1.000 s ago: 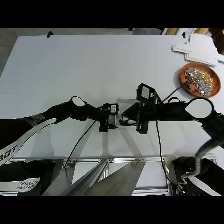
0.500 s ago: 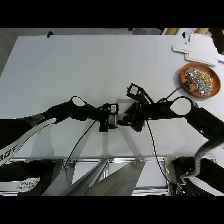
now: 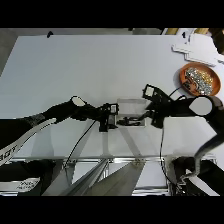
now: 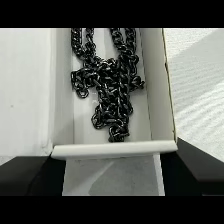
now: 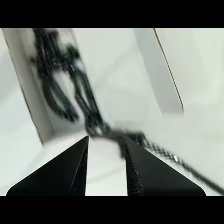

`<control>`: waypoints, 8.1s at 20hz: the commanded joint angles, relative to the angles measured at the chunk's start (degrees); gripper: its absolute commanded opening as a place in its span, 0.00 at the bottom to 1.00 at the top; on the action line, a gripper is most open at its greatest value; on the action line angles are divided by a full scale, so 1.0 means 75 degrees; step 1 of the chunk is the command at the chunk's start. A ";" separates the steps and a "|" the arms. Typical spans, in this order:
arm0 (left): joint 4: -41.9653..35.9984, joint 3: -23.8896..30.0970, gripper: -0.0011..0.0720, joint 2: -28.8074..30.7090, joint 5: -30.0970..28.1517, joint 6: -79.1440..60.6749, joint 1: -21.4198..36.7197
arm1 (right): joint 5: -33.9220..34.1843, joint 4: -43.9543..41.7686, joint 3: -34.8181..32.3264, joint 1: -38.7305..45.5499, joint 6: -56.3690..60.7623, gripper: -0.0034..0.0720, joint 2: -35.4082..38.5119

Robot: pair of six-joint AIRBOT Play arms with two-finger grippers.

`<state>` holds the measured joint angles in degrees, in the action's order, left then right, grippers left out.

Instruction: Fold the box and place the chain.

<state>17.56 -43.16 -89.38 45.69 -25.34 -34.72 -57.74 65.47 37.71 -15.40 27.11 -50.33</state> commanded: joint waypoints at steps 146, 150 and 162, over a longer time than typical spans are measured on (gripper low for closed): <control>0.0003 0.0000 0.25 0.0000 -0.0003 0.0000 -0.0003 | -0.0548 -0.0347 -0.0411 0.0490 -0.2585 0.07 -0.0382; 0.0003 0.0000 0.25 0.0000 -0.0003 0.0000 -0.0003 | -0.1180 -0.1201 -0.0411 0.0490 -0.2588 0.07 0.0612; 0.0003 0.0000 0.25 0.0000 -0.0003 0.0000 -0.0003 | 0.0157 -0.4450 -0.0618 0.0487 -0.2614 0.07 0.0845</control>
<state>17.56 -43.16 -89.38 45.69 -25.32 -34.72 -60.38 35.20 33.32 -11.73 7.51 -43.53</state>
